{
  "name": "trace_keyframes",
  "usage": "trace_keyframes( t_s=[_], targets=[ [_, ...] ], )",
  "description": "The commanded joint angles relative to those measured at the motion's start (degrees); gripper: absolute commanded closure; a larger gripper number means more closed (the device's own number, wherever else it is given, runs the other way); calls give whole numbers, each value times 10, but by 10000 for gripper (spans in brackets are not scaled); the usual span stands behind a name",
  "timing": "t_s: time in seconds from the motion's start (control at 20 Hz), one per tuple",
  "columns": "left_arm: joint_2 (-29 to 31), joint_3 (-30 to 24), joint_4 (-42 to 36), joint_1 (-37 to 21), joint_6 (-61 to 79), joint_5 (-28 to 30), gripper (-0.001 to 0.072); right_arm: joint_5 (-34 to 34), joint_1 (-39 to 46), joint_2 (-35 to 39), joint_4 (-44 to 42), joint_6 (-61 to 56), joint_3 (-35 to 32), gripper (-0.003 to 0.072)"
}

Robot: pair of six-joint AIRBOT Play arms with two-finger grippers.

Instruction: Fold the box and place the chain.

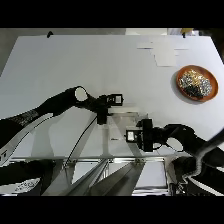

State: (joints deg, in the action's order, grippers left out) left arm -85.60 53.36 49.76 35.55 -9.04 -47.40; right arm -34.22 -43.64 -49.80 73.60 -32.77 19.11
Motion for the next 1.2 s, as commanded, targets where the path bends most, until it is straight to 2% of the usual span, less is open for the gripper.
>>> trace_keyframes(
  t_s=[0.0,0.15,0.45,0.7,1.0,1.15],
  targets=[
    [0,0,0,0,0,0,698,63,-2,-27,8,3,-6,-3],
    [0,0,0,0,0,0,698,84,8,-22,10,3,-5,-2],
    [0,0,0,0,0,0,698,78,48,36,14,3,-4,1],
    [0,0,0,0,0,0,698,65,85,40,5,33,4,0],
    [0,0,0,0,0,0,698,53,134,39,-53,119,26,0],
    [0,0,0,0,0,0,698,27,163,30,-139,205,28,0]
  ],
)
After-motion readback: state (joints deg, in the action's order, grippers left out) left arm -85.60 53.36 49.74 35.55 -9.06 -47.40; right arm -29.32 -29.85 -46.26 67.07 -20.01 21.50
